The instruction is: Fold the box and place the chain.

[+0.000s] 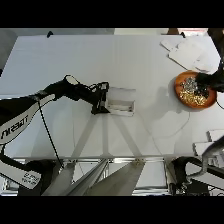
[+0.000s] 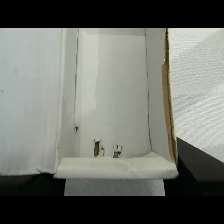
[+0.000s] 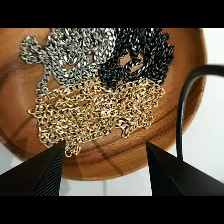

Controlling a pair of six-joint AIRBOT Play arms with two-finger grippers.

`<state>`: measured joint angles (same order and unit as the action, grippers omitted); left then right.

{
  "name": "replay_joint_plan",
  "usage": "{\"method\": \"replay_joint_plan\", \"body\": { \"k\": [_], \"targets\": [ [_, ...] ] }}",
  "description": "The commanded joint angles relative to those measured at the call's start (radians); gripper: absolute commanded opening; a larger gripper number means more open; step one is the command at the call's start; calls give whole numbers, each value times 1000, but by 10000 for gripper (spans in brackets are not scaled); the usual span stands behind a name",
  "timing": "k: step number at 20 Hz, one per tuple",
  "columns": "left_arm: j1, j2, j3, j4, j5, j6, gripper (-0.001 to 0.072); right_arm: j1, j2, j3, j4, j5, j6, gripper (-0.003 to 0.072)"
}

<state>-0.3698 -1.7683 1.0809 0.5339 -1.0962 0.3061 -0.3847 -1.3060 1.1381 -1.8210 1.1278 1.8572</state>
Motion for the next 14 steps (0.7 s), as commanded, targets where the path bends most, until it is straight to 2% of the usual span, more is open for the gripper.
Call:
{"method": "replay_joint_plan", "body": {
  "k": [1, 2, 3, 5, 14],
  "targets": [
    [0, 0, 0, 0, 0, 0, 209, -54, -105, 0, 74, -26, -62, 554],
    [0, 0, 0, 0, 0, 0, 209, -54, -129, 0, 106, -46, -62, 598],
    [0, 0, 0, 0, 0, 0, 209, -54, -146, 0, 146, -68, -63, 605],
    [0, 0, 0, 0, 0, 0, 209, -54, -180, 0, 185, -91, -61, 604],
    [0, 0, 0, 0, 0, 0, 209, -54, -267, -3, 180, -40, -60, 598]
  ]
}}
